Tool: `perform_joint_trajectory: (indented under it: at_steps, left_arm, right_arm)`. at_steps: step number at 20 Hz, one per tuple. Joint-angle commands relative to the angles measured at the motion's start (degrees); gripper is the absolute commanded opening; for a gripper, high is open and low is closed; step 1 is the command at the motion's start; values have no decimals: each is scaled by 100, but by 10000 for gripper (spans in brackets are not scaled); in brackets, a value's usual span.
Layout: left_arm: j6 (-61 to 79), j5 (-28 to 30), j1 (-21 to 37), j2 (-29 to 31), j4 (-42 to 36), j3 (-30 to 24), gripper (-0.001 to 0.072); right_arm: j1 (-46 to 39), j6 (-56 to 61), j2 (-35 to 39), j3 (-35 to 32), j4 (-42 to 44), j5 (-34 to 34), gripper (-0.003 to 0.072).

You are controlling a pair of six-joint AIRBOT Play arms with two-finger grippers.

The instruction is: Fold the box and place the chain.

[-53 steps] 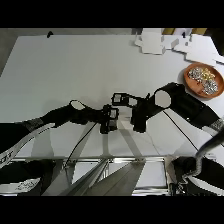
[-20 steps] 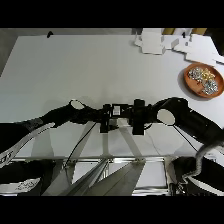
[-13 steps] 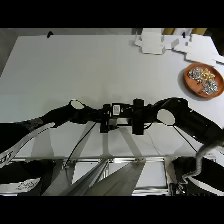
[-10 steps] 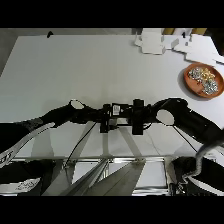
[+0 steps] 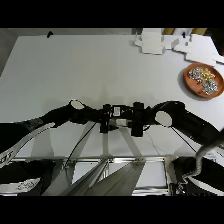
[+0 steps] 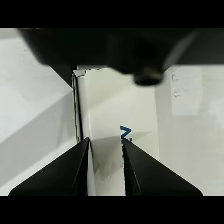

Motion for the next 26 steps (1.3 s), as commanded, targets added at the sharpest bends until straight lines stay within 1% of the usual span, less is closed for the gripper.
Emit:
perform_joint_trajectory:
  at_steps: [1,2,6,7,9,11,13,14,20,26]
  left_arm:
    - [-9,28,-2,-2,-13,0,272]
    - [-11,26,-2,-2,-15,0,272]
    - [-11,28,-2,-2,-15,-2,272]
    - [-11,28,-2,-2,-15,0,272]
    - [-11,28,-2,-2,-13,0,272]
    - [-11,28,-2,-2,-13,-2,272]
    - [-9,26,-2,-2,-13,0,272]
    - [-11,26,-2,-2,-13,-2,272]
    - [-9,26,-2,-2,-15,0,272]
    - [-11,28,-2,-2,-13,0,272]
  right_arm:
    - [0,-22,85,-9,107,157,307]
    - [0,-22,142,-9,98,164,342]
    - [-59,-20,374,-9,114,330,334]
    - [-116,-20,387,-9,114,422,310]
    - [-221,-17,389,-11,114,581,148]
    - [-251,-20,387,-11,114,621,80]
    - [-249,-17,372,-11,116,608,71]
    - [-251,-17,354,-11,116,610,33]
    - [-249,-17,160,-96,138,660,33]
    - [-249,-20,90,-396,229,640,33]
